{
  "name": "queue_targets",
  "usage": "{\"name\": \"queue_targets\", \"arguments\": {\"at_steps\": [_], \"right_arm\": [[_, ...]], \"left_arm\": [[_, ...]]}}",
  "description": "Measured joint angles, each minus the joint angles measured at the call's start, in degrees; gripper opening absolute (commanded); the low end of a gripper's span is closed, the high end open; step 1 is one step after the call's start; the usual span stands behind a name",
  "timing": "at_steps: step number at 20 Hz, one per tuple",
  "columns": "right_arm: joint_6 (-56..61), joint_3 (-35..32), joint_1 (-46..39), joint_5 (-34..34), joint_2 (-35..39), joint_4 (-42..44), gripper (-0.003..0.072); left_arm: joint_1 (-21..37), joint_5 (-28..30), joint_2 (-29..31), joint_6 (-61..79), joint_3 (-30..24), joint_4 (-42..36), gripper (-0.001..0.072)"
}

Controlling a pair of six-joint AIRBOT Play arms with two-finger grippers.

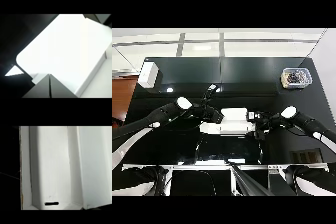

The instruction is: Fold the box and place the chain.

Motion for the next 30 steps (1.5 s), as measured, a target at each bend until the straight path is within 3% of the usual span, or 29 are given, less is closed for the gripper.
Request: {"name": "queue_targets", "arguments": {"at_steps": [5, 8, 12, 13, 14, 15, 20, 26, 28, 30], "right_arm": [[0.02, 0.0, 0.02, 0.02, 0.0, 0.04, 0.0022], [0.04, 0.0, 0.02, -0.17, 0.0, 0.11, 0.0022], [0.04, 0.0, 0.02, -0.2, -0.02, 0.13, 0.0022], [0.04, 0.0, 0.02, -0.2, 0.0, 0.13, 0.0023], [0.04, 0.0, 0.0, -0.2, 0.0, 0.13, 0.0022], [0.04, 0.0, 0.02, -0.2, 0.0, 0.13, 0.0022], [0.04, 0.0, 0.02, -0.2, 0.0, 0.13, 0.0022], [0.04, 0.0, 0.02, -0.2, 0.0, 0.13, 0.0022], [0.04, 0.0, 0.0, -0.2, 0.0, 0.13, 0.0023], [0.04, 0.0, 0.02, -0.2, 0.0, 0.13, 0.0023]], "left_arm": [[2.67, -3.72, 2.64, -0.87, 1.97, 2.75, 0.0025], [4.68, -4.13, 10.71, -2.99, 1.42, 6.34, 0.0025], [5.64, 0.37, 24.63, -2.47, -6.82, 10.54, 0.0044], [5.77, 1.01, 27.19, -0.37, -9.46, 11.21, 0.0288], [5.84, 1.38, 28.98, 2.25, -11.85, 11.61, 0.0647], [5.81, 1.4, 29.94, 5.2, -13.68, 11.89, 0.0717], [3.56, 0.94, 28.15, 26.16, -17.92, 13.4, 0.0715], [2.36, -1.36, 18.43, 39.28, -13.81, 12.57, 0.0706], [2.1, -3.48, 15.47, 42.91, -12.11, 10.47, 0.0686], [1.57, -5.29, 13.31, 45.77, -10.73, 9.07, 0.0568]]}}
